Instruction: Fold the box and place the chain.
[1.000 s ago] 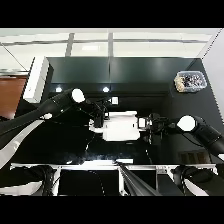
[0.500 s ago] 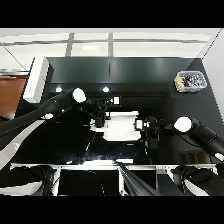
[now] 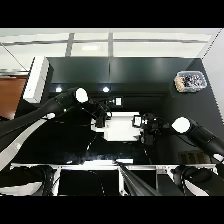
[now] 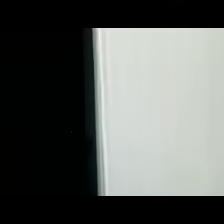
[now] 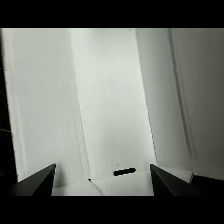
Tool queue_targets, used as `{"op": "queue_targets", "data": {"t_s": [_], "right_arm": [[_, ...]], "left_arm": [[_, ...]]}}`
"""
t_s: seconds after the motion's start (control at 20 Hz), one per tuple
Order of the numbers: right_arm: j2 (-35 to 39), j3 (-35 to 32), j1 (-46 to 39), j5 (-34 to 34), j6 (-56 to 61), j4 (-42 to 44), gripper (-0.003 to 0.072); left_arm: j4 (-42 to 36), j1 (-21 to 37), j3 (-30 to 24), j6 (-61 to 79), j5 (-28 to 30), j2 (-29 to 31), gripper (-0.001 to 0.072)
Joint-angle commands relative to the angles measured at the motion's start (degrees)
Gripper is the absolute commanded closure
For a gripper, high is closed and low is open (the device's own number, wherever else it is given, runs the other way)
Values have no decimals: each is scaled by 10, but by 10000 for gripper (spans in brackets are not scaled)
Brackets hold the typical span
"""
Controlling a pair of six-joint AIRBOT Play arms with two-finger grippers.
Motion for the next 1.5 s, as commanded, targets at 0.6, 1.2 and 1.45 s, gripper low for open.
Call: {"op": "queue_targets", "data": {"t_s": [0.6,1.2,1.45], "right_arm": [[29,-24,-45,108,83,-118,21],[29,-40,-8,-63,42,54,22],[29,-33,-17,-59,-40,36,22]], "left_arm": [[4,0,1,-4,0,-1,678],[3,0,1,-4,0,-1,678],[4,0,1,-4,0,-1,678]]}}
